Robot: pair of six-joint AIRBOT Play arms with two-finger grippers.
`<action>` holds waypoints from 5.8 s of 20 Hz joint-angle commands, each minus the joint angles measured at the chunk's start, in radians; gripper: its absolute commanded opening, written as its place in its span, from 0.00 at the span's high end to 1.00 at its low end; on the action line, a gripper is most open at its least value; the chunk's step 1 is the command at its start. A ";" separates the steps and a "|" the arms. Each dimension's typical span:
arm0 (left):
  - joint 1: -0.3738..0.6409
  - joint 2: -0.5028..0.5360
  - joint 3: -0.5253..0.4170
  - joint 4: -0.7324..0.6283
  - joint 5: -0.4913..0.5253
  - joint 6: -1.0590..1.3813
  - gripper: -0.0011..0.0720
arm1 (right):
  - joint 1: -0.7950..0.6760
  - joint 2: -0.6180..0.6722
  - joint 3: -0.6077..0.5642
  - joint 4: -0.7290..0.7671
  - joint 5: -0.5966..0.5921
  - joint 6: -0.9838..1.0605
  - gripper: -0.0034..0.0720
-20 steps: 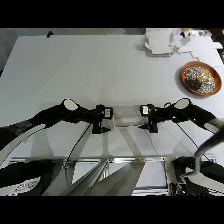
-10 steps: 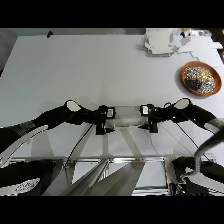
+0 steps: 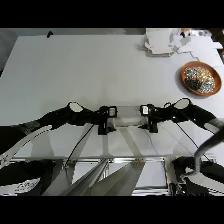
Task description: Fold the box and place the chain.
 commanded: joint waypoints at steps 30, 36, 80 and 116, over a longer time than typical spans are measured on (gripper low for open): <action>-0.003 -0.002 0.000 -0.014 0.005 -0.001 0.80 | 0.000 0.000 0.001 0.002 0.000 -0.001 0.51; -0.003 -0.002 0.000 -0.014 0.005 -0.001 0.80 | 0.000 0.019 0.001 -0.030 0.001 0.066 0.02; -0.004 -0.002 0.000 -0.014 0.004 -0.001 0.80 | 0.056 0.272 0.099 0.068 -0.118 0.623 0.93; -0.004 -0.002 0.000 -0.014 0.005 -0.001 0.80 | 0.056 0.269 -0.057 -0.217 -0.077 0.134 0.74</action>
